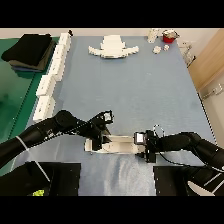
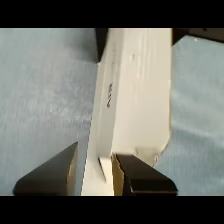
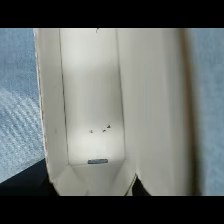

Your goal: Fold the box.

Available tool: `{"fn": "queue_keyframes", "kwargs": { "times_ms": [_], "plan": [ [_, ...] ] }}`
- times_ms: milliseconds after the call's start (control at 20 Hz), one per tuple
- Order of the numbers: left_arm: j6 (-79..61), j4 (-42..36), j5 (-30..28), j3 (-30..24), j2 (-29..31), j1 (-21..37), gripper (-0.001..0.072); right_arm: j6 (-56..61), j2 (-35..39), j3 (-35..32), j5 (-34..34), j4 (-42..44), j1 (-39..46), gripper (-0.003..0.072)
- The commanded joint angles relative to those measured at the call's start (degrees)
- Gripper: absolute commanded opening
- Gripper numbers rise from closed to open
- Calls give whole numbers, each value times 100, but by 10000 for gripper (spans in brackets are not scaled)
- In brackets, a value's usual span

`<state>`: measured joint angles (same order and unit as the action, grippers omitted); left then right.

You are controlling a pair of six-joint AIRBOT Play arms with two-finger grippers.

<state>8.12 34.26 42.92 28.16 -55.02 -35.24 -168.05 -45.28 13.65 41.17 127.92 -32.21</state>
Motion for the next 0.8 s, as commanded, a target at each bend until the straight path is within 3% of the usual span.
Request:
{"fn": "queue_keyframes", "kwargs": {
  "times_ms": [0, 50, 100, 150, 250, 350, 550, 750],
  "plan": [
    [2588, 1690, 411, 4, 699, 0, 320, 0, -2, 2, 0, -2, -2, 565],
    [3254, 2026, 699, 4, 944, -2, 264, 2, -2, 2, 0, 0, -2, 565],
    [3733, 2201, 1084, 4, 1202, -2, 75, 2, -2, 2, 0, 0, -2, 565],
    [3978, 2188, 1432, 4, 1397, -4, 14, 2, -2, 2, 0, 0, -2, 565],
    [4688, 1569, 1797, 4, 1593, -70, 14, 2, -2, 2, 0, -2, -2, 565],
    [4892, 417, 1676, 4, 1515, -317, 14, 2, -2, 2, 0, 0, -2, 565],
    [4894, -772, 317, 33, 815, -1093, 14, 2, -2, 2, 0, 0, -2, 565],
    [5047, -1113, -885, 348, 260, -999, 14, 2, -2, 2, 0, 0, -2, 565]
  ]
}}
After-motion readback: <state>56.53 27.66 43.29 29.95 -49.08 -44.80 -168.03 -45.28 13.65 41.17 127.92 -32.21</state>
